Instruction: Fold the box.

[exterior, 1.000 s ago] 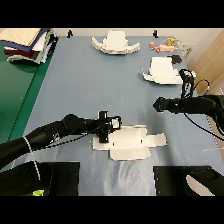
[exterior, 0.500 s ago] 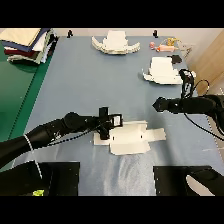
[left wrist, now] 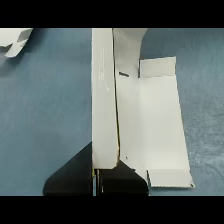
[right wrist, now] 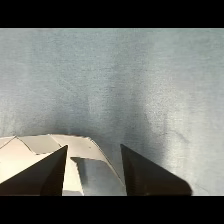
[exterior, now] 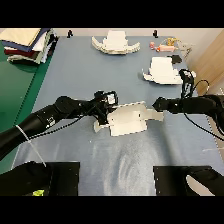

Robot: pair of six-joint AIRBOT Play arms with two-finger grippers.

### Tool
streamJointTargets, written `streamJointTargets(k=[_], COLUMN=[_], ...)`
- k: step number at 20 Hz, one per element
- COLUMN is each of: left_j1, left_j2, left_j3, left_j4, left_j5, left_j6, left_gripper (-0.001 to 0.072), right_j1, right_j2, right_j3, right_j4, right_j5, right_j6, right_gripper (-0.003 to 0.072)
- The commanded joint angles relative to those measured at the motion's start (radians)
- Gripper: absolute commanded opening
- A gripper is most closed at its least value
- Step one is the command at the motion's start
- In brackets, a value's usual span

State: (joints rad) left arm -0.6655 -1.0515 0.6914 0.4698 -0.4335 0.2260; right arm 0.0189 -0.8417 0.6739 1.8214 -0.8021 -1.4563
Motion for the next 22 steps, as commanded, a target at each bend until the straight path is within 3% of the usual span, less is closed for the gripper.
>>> streamJointTargets(k=[1,9,19,22], left_j1=[0.022,-0.116,-0.104,-0.014], left_j2=[-0.001,-0.001,-0.001,-0.002], left_j3=[-0.013,-0.118,-0.128,-0.049], left_j4=[0.006,0.001,-0.003,-0.002], left_j5=[-0.076,0.095,0.085,-0.039], left_j6=[-0.009,0.024,-0.045,-0.124], left_gripper=[0.0015,0.0014,0.0015,0.0015], right_j1=[0.001,0.001,0.001,0.001], right_j2=[0.000,0.000,0.000,0.000], right_j3=[0.000,0.000,0.000,0.000], right_j4=[0.001,0.001,0.002,0.002], right_j5=[0.001,0.016,0.015,0.014], right_j6=[0.000,0.000,0.000,0.000], right_gripper=[0.0520,0.0520,0.0520,0.0520])
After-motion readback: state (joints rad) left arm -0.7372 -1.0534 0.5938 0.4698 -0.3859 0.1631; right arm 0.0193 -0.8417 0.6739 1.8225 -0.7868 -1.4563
